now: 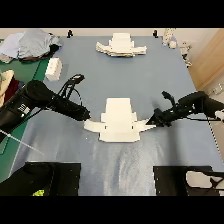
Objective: Fold the box.
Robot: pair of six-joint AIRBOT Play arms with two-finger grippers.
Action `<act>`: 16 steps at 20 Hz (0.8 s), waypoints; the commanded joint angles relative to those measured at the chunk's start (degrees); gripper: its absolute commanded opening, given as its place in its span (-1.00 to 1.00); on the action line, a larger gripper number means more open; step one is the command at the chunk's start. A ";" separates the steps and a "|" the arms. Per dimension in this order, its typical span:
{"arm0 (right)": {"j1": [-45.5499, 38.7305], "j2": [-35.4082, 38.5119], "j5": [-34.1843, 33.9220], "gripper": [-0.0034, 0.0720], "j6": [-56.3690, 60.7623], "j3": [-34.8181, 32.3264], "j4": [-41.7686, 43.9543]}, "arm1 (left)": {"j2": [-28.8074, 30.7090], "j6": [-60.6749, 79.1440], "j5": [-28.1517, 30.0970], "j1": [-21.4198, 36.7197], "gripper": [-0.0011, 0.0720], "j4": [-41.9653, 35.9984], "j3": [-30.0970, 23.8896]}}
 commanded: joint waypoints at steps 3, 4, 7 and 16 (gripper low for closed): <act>13.62 13.73 12.96 -0.91 1.99 -10.25 0.02 | -2.05 -2.58 -1.44 6.78 0.25 -3.04 0.02; 15.47 16.72 15.72 -0.91 2.05 -11.93 0.04 | -3.30 -2.12 -1.97 7.56 0.33 -4.35 0.02; 19.91 23.54 19.61 -0.91 2.10 -14.23 -0.09 | -8.33 0.55 -1.57 7.89 0.34 -6.62 0.02; 21.22 28.55 20.31 -0.91 5.31 -14.47 -0.63 | -25.40 9.75 2.38 7.89 0.33 -14.10 1.92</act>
